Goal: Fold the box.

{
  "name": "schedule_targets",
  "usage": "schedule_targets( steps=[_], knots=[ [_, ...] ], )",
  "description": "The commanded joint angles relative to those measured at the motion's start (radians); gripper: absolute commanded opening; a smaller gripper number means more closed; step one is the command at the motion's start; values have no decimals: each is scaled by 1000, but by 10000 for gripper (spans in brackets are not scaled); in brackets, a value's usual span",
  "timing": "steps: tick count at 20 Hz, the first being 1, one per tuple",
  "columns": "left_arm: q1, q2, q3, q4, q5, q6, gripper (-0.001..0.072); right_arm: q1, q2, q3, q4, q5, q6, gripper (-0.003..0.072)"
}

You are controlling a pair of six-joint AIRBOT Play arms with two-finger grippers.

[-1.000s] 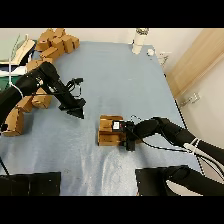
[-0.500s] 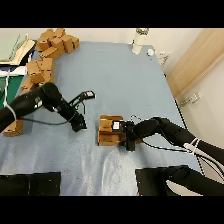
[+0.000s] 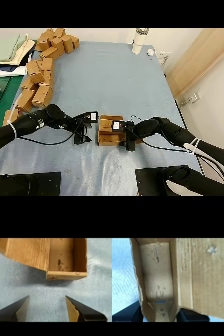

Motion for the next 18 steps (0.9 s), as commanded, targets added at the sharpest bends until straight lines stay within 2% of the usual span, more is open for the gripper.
schedule_targets(
  steps=[1, 5, 10, 12, 18],
  knots=[
    [-69, -1, -15, -37, 92, 72, 686, 0, 0, 0, 0, 0, 0, 403],
    [-116, -19, -16, -41, 86, 82, 696, 0, 0, 0, 0, 0, 0, 403],
    [-123, -21, -16, -73, 73, 71, 696, 0, 0, 0, 0, 0, 0, 403],
    [-139, -26, -15, -128, 83, 72, 697, 0, 0, 0, 0, 0, 0, 402],
    [-160, -48, -15, -149, 119, 72, 696, 0, 0, 0, 0, 0, 0, 402]
  ],
)
